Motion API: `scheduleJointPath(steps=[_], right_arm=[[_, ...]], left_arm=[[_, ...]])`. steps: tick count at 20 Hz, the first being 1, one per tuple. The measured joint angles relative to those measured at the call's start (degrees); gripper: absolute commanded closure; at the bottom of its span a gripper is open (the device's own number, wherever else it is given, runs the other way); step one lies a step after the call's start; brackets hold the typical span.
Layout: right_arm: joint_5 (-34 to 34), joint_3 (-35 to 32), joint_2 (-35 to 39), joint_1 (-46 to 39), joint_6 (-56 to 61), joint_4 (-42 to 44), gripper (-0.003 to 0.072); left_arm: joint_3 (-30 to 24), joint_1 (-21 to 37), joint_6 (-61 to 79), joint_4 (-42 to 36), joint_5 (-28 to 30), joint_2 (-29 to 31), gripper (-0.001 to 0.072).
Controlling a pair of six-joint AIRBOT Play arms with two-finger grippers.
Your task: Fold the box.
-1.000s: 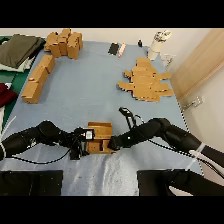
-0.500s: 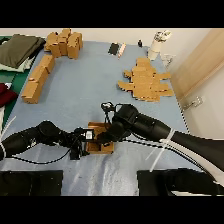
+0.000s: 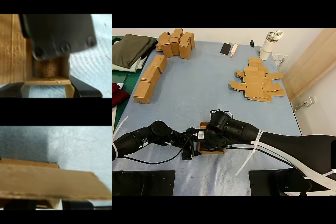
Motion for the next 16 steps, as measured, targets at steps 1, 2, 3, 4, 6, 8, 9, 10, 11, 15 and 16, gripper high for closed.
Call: scheduleJointPath(steps=[1,2,3,4,6,8,9,10,11,15,16], right_arm=[[0.0,0.2,-0.5,0.2,0.7,0.0,0.0397],[-0.3,0.2,-1.1,0.4,1.3,-0.1,0.0421],[-0.3,0.3,-1.5,0.5,1.8,-0.2,0.0505],[-0.7,0.4,-1.8,0.7,2.1,-0.2,0.0567],[-1.1,0.5,-2.2,0.8,2.6,-0.1,0.0680],[-0.9,0.6,-2.4,0.9,2.7,0.1,0.0680],[-0.8,0.6,-2.4,0.9,2.7,0.3,0.0609],[-0.7,0.6,-2.5,0.9,2.6,0.4,0.0343],[0.9,0.7,-2.6,1.0,2.4,1.2,0.0178],[-0.6,1.2,-1.6,1.0,2.1,1.9,0.0155],[-1.7,1.3,-0.8,1.0,2.0,1.9,0.0156]], left_arm=[[0.0,0.0,0.0,0.0,0.0,0.0,0.0264],[0.0,0.0,0.0,0.0,0.0,0.0,0.0264],[0.0,0.0,0.0,0.0,0.0,0.0,0.0264],[0.0,0.0,0.0,0.0,0.0,0.0,0.0264],[0.0,0.0,0.0,0.0,-0.1,0.0,0.0264],[0.0,0.0,-0.1,0.1,-0.1,0.0,0.0264],[0.0,0.0,-0.1,0.1,-0.1,0.0,0.0264],[0.0,0.0,-0.1,0.1,-0.1,0.0,0.0263],[0.0,0.0,0.0,0.1,-0.1,0.0,0.0263],[0.0,0.0,0.1,0.0,0.0,0.0,0.0264],[0.0,0.0,0.0,0.0,0.0,0.0,0.0264]])
